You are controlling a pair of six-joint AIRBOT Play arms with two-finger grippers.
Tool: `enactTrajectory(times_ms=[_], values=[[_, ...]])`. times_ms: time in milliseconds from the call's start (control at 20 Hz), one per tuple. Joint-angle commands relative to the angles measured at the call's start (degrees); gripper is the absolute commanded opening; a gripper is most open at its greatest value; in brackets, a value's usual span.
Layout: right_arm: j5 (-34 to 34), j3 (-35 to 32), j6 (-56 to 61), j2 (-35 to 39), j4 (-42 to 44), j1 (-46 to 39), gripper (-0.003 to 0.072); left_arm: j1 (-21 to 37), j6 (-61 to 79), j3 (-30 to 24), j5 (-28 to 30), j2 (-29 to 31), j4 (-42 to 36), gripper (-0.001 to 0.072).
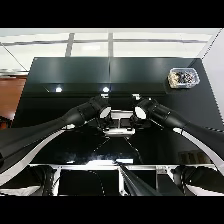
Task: Fold the box and place the chain.
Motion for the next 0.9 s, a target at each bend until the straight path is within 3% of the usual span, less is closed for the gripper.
enactTrajectory(times_ms=[0, 100, 150, 200, 450, 500, 550, 600, 700, 850], values=[[1.7, 1.7, 1.0, -0.9, -1.4, 0.2, 0.0189, 0.0, 0.0, 0.0, 0.0, 0.0, 0.0, 0.0027], [2.9, 1.7, 1.6, -1.2, -2.1, 0.2, 0.0175, 0.0, 0.0, 0.0, 0.0, 0.0, 0.0, 0.0027], [3.4, 1.7, 1.6, -1.4, -2.4, 0.2, 0.0119, 0.0, 0.0, 0.0, 0.0, 0.0, 0.0, 0.0027], [3.5, 1.7, 1.4, -1.5, -2.5, 0.3, -0.0003, 0.0, 0.0, 0.0, 0.0, 0.0, 0.0, 0.0027], [3.5, 1.8, 1.2, -1.5, -2.5, 0.2, 0.0009, 0.0, 0.0, 0.0, -0.2, 0.0, 0.0, 0.0027], [3.5, 1.8, 1.2, -1.5, -2.5, 0.2, 0.0080, 0.0, 0.0, 0.0, -0.2, 0.0, 0.0, 0.0027], [3.5, 1.8, 1.3, -1.5, -2.4, 0.2, 0.0214, 0.0, 0.0, 0.0, -0.2, 0.0, 0.0, 0.0027], [3.7, 1.8, 1.3, -1.5, -2.4, 0.2, 0.0209, 0.0, 0.0, 0.0, -0.2, 0.0, 0.0, 0.0027], [3.7, 1.8, 1.3, -1.5, -2.5, 0.2, 0.0007, 0.0, 0.0, 0.0, -0.2, 0.0, 0.0, 0.0027], [3.5, 1.8, 0.9, -1.4, -2.6, 0.2, 0.0007, 0.0, 0.0, 0.0, -0.2, 0.0, 0.0, 0.0027]])
